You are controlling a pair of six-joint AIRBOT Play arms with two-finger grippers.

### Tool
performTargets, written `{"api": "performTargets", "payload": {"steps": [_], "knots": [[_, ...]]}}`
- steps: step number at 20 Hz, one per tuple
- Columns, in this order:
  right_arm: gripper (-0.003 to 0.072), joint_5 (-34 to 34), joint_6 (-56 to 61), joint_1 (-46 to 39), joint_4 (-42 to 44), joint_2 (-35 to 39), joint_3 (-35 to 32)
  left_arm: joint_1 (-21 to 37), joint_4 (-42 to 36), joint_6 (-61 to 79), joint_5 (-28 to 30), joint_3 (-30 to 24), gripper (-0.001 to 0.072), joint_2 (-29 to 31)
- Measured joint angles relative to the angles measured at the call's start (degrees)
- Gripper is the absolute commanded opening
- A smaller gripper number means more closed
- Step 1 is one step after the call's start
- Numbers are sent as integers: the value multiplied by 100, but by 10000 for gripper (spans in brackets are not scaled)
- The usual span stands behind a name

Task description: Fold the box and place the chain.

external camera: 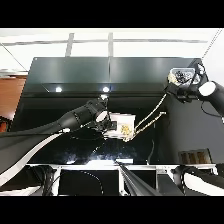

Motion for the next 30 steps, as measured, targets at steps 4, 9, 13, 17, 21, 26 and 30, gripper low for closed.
{"api": "performTargets", "payload": {"steps": [4,9,13,17,21,26,30], "knots": [[642,-85,765,-28,-37,-1038,789,0,0,2,0,0,32,2],[358,-197,1117,-46,-46,-1497,1193,0,0,2,-2,0,32,0],[44,-61,1213,-127,-59,-1578,1276,0,0,2,-2,0,32,0],[42,372,774,-188,-42,-1453,1300,0,0,2,-2,0,32,2],[42,1228,-415,-199,22,-918,1300,0,0,2,0,0,31,0],[42,2507,-1539,-199,249,577,1300,0,0,0,0,0,31,0],[43,3276,-1939,-181,686,1941,1300,0,0,2,-2,0,32,0]]}}
